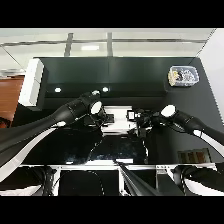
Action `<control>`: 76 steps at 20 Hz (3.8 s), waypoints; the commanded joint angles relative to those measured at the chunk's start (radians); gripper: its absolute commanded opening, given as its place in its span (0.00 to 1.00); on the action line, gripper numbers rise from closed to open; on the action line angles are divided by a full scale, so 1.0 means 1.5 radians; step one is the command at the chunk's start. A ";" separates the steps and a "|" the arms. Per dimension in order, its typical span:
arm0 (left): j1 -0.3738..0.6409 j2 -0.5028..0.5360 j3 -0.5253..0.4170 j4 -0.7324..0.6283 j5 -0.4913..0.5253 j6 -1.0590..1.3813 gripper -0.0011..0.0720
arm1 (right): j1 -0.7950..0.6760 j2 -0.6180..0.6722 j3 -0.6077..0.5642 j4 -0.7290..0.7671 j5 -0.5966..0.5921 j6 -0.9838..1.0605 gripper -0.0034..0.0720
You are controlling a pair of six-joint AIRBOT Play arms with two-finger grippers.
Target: Fold the box and place the chain.
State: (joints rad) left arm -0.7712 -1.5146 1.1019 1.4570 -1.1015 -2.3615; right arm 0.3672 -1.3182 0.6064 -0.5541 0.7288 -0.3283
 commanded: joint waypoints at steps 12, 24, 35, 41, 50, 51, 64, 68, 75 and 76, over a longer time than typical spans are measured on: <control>-0.001 -0.007 0.007 0.004 -0.005 -0.001 0.55 | 0.001 0.000 0.000 0.000 0.001 0.000 0.29; -0.001 -0.007 0.011 0.026 -0.007 0.010 0.05 | 0.000 0.004 0.000 -0.006 -0.009 0.048 0.98; 0.000 -0.007 0.023 0.053 -0.005 0.062 0.05 | 0.001 0.082 0.002 -0.104 0.019 0.060 0.98; 0.000 -0.007 0.023 0.050 -0.005 0.062 0.05 | 0.001 0.082 0.002 -0.073 0.012 0.060 0.43; 0.000 -0.007 0.023 0.050 -0.004 0.061 0.05 | 0.015 0.040 0.001 0.074 0.008 0.119 0.39; 0.000 -0.007 0.023 0.050 -0.004 0.061 0.05 | 0.015 0.031 0.001 0.089 -0.001 0.119 0.39; 0.000 -0.007 0.023 0.033 -0.005 0.061 0.05 | 0.016 0.026 0.001 0.092 0.023 0.119 0.39; 0.000 -0.007 0.023 0.032 -0.005 0.061 0.05 | 0.016 0.026 0.002 0.092 0.022 0.119 0.40; 0.000 -0.007 0.023 0.033 -0.005 0.061 0.05 | 0.016 0.026 0.001 0.089 0.023 0.126 0.40; 0.000 -0.007 0.023 0.033 -0.005 0.061 0.05 | 0.016 0.026 0.002 0.089 0.028 0.140 0.36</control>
State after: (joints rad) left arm -0.7712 -1.5257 1.1351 1.5070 -1.1084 -2.2696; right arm 0.3901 -1.2797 0.6086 -0.4194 0.7620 -0.1452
